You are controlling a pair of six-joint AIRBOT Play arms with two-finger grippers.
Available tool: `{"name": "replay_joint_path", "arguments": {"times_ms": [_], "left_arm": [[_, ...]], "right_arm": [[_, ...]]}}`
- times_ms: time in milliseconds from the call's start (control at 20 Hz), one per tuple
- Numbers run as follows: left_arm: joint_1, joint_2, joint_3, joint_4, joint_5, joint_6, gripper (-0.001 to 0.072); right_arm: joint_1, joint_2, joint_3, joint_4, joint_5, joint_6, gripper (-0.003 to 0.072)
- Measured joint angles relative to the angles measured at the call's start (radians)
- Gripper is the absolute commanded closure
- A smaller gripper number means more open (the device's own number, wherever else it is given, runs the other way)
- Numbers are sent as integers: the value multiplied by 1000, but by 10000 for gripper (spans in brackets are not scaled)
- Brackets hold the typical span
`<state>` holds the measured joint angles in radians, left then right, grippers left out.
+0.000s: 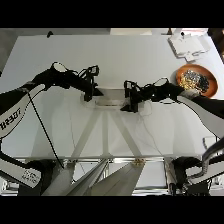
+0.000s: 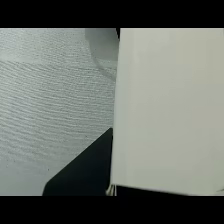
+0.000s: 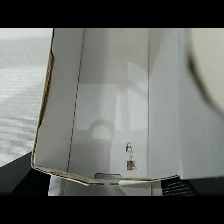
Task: Fold the box and place the chain.
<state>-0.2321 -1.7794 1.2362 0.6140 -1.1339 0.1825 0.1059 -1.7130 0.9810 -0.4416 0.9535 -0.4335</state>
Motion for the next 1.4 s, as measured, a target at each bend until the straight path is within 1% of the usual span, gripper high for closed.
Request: {"name": "replay_joint_path", "arguments": {"times_ms": [350,400,450,500,1400], "left_arm": [[0,0,0,0,0,0,695],[0,0,0,0,0,0,695],[0,0,0,0,0,0,695],[0,0,0,0,-2,0,695],[0,0,0,0,0,0,694]], "right_arm": [[-2,0,0,3,0,3,-3],[-2,0,0,4,0,3,52],[-2,0,0,4,0,3,174],[-2,0,0,6,-2,5,235],[-2,0,0,5,0,3,228]]}}
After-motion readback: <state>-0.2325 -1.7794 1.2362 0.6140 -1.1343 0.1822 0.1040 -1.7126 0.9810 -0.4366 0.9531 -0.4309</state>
